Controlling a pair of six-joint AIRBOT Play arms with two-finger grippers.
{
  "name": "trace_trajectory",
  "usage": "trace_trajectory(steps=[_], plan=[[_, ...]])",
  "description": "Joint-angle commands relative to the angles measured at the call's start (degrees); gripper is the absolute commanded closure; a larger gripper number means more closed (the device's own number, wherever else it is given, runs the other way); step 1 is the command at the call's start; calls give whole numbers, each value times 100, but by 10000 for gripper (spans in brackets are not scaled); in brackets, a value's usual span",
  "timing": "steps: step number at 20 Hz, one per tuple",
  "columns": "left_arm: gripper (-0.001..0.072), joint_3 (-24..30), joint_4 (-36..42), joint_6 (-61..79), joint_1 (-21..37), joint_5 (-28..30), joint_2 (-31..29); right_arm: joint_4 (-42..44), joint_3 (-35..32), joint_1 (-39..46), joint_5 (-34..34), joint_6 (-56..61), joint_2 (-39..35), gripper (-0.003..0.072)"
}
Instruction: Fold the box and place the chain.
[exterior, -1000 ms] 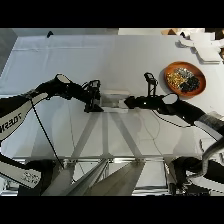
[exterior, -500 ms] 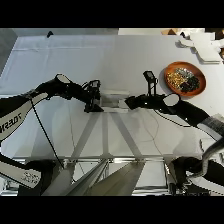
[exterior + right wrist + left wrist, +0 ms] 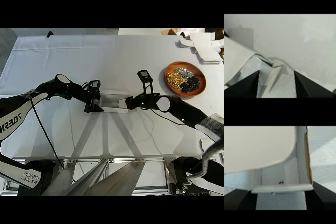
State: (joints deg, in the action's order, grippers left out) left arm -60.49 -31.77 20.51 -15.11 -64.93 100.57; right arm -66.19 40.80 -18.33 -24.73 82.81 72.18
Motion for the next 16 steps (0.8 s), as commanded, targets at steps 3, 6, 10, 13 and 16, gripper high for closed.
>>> trace_trajectory(steps=[3, 6, 10, 13, 16], plan=[[452, 2, 0, 2, 0, 0, 2, -1742, 369, -286, -638, 1696, 284, 272], [452, 2, 0, 2, 0, 0, 2, -1836, 586, -503, -643, 2151, 354, 275], [452, 2, 0, 2, 0, 0, 2, -2153, 831, -518, -1172, 2815, 437, 275], [452, 2, 0, 2, 0, 0, 2, -2546, 1021, -651, -1679, 3220, 699, 276], [452, 2, 0, 2, 0, 0, 2, -3132, 1353, -914, -1919, 4041, 973, 276]])
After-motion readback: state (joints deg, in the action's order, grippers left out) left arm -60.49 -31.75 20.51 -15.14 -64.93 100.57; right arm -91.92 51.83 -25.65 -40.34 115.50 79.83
